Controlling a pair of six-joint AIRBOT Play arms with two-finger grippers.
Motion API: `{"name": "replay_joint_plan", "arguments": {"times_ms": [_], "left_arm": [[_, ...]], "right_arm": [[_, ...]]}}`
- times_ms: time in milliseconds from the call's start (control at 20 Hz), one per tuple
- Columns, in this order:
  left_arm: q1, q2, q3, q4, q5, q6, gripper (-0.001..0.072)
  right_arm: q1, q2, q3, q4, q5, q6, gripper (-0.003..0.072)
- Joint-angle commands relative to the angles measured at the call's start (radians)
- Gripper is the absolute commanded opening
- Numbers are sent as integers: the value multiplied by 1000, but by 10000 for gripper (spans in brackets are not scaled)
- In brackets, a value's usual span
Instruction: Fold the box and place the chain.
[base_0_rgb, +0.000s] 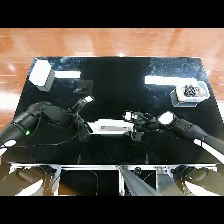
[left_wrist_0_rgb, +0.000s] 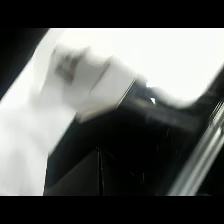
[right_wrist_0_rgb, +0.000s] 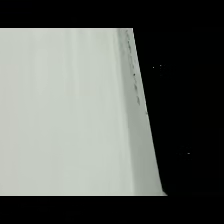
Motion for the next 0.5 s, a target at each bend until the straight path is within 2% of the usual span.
{"name": "replay_joint_plan", "arguments": {"times_ms": [0,150,450], "left_arm": [[-99,2,-5,-42,-204,54,17],[-166,4,-5,-50,-390,38,17],[-243,3,-5,-49,-620,-35,17]], "right_arm": [[0,0,0,1,0,1,575],[0,0,0,1,0,1,575],[0,0,0,0,0,1,575]]}}
